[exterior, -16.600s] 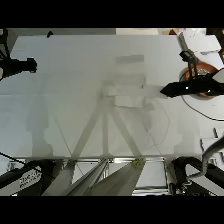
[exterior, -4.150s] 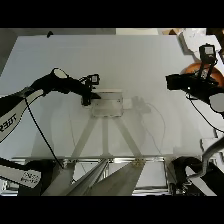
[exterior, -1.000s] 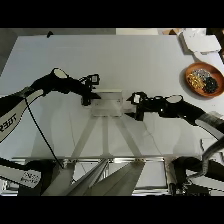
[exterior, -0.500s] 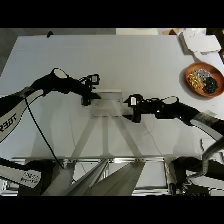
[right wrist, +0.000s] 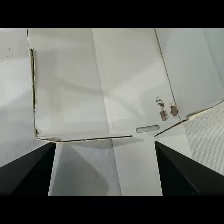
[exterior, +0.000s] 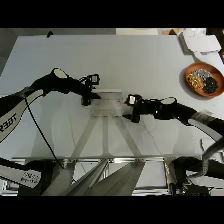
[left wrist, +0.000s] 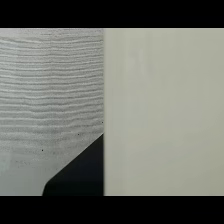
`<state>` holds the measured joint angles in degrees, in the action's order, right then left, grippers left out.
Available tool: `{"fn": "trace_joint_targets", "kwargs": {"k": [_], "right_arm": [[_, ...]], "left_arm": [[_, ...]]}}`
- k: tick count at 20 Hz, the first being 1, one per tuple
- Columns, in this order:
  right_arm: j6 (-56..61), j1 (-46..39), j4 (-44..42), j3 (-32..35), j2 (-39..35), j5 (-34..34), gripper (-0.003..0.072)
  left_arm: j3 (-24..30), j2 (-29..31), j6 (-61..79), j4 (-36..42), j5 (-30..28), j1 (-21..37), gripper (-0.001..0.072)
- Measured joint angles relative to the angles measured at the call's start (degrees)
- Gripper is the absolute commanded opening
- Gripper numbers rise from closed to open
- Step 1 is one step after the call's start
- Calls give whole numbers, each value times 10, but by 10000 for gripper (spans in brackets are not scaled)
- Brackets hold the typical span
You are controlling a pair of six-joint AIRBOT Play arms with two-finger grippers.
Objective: Fold the box and place the chain.
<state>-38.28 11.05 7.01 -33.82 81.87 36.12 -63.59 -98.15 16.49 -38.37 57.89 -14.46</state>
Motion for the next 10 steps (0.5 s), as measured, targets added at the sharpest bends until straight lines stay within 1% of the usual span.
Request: {"fn": "trace_joint_targets", "kwargs": {"k": [10], "right_arm": [[40, 0, -73, 0, 2, 2, 688]], "left_arm": [[0, 0, 0, 0, 0, 0, 13]]}}
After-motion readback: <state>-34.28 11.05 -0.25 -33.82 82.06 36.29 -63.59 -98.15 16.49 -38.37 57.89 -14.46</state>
